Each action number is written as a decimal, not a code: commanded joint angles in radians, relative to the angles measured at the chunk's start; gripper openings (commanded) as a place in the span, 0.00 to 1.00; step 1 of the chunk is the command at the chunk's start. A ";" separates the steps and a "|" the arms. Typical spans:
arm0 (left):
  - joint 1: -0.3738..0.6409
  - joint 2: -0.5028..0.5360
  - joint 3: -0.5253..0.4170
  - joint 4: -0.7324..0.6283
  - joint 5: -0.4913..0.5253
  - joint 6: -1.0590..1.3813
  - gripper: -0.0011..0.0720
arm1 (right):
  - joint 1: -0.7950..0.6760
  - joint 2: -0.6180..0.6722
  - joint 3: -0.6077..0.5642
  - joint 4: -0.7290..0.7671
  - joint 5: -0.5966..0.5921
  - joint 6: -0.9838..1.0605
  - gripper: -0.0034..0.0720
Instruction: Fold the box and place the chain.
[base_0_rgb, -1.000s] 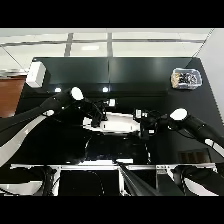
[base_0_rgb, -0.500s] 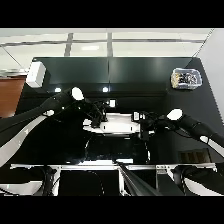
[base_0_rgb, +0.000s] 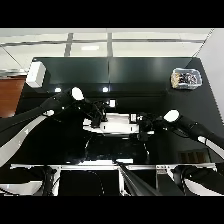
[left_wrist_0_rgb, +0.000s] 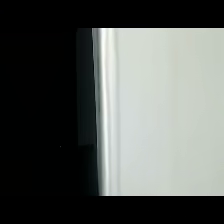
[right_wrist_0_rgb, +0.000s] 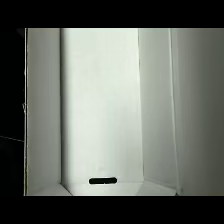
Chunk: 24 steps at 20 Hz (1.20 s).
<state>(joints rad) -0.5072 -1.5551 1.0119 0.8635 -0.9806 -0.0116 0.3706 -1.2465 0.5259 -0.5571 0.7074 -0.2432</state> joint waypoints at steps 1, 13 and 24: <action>0.000 0.001 0.001 0.000 0.001 0.000 0.05 | 0.001 -0.004 0.003 -0.021 -0.016 0.028 0.93; 0.000 0.001 0.001 0.000 0.000 0.001 0.06 | -0.001 -0.004 0.003 -0.024 -0.013 0.029 0.69; 0.058 0.191 0.054 0.355 -0.204 -0.507 0.72 | -0.001 -0.004 0.003 -0.042 0.009 0.023 0.69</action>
<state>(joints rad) -0.4728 -1.4403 1.0561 1.0389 -1.0885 -0.2699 0.3695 -1.2495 0.5285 -0.5842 0.6956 -0.2131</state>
